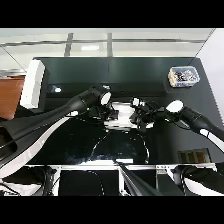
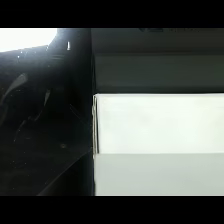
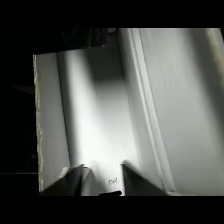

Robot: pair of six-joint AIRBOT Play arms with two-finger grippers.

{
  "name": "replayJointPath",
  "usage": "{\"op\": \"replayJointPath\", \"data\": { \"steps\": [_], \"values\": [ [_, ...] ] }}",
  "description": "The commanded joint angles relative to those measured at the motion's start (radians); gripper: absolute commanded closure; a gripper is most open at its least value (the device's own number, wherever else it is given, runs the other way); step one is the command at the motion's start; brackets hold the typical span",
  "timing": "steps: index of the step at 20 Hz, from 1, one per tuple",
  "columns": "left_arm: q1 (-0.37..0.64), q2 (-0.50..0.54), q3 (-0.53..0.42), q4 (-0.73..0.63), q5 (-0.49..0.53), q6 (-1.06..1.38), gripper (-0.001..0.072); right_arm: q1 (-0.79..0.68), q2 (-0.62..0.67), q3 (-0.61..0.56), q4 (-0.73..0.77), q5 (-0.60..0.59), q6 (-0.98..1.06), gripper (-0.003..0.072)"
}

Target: Fold the box and place the chain.

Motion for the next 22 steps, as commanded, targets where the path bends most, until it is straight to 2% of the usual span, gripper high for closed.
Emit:
{"op": "replayJointPath", "data": {
  "steps": [1,2,4,5,6,10,12,14,16,17,19,21,22],
  "values": [
    [0.000,0.001,0.001,-0.001,0.005,0.000,0.0683,0.000,-0.015,0.000,0.044,-0.014,0.003,0.0373],
    [0.000,0.001,0.001,-0.001,0.005,0.000,0.0683,0.000,-0.015,0.000,0.044,-0.012,0.007,0.0567],
    [0.000,0.001,0.001,-0.001,0.005,0.000,0.0683,0.000,-0.015,0.000,0.045,-0.018,0.028,0.0381],
    [0.000,0.001,0.001,-0.001,0.004,0.000,0.0683,0.000,-0.015,0.000,0.039,-0.017,0.046,0.0430],
    [0.000,0.001,0.001,-0.001,0.004,0.000,0.0683,-0.002,-0.015,0.000,0.023,-0.013,0.080,0.0675],
    [0.000,0.001,0.001,-0.001,0.003,0.000,0.0683,-0.072,0.050,0.001,-0.123,0.064,0.434,0.0670],
    [0.000,0.001,0.001,-0.001,0.002,0.000,0.0683,-0.170,0.135,0.015,-0.243,0.185,0.632,0.0670],
    [0.000,0.001,0.001,-0.001,0.000,0.000,0.0683,-0.316,0.230,0.040,-0.351,0.354,0.840,0.0670],
    [0.000,0.001,0.001,-0.001,0.000,0.000,0.0683,-0.478,0.277,0.035,-0.398,0.433,1.038,0.0670],
    [0.000,0.001,0.001,-0.001,0.000,0.000,0.0683,-0.551,0.276,0.019,-0.392,0.430,1.123,0.0670],
    [0.000,0.001,0.001,-0.001,0.000,0.000,0.0683,-0.655,0.274,-0.062,-0.377,0.344,1.257,0.0670],
    [0.000,0.001,0.001,-0.001,0.000,0.000,0.0683,-0.686,0.260,-0.152,-0.340,0.291,1.328,0.0670],
    [0.000,0.001,0.001,-0.001,0.000,0.000,0.0684,-0.680,0.243,-0.194,-0.274,0.288,1.317,0.0670]
  ]
}}
